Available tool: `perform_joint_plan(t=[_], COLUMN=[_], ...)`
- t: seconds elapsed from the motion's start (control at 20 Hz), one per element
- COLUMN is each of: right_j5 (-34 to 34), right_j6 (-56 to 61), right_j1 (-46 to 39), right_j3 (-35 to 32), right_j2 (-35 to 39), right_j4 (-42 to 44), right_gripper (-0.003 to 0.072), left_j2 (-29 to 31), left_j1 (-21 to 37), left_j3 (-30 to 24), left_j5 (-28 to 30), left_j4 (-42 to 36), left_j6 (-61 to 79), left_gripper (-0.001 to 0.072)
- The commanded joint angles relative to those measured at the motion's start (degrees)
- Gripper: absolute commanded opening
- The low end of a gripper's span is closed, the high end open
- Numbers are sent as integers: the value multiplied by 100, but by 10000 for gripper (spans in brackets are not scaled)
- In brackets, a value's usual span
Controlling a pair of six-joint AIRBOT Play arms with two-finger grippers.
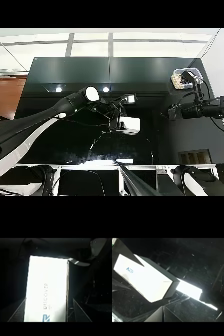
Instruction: Fold the box and place the chain.
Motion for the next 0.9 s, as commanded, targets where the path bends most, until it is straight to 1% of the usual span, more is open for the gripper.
perform_joint_plan(t=[0.0, 0.5, 0.7, 0.85], right_j5=[2, 0, 0, 0], right_j6=[0, 0, 0, 0], right_j1=[-2, -2, -2, -2], right_j3=[-2, -2, -2, -2], right_j2=[2, 0, 2, 2], right_j4=[2, 0, 0, 0], right_gripper=[11, 11, 11, 11], left_j2=[-2, -2, 0, 44], left_j1=[-11, -87, -173, -181], left_j3=[2, 2, 2, 13], left_j5=[109, 63, 66, 72], left_j4=[90, 133, 407, 435], left_j6=[-13, -20, -332, -404], left_gripper=[706, 706, 707, 707])
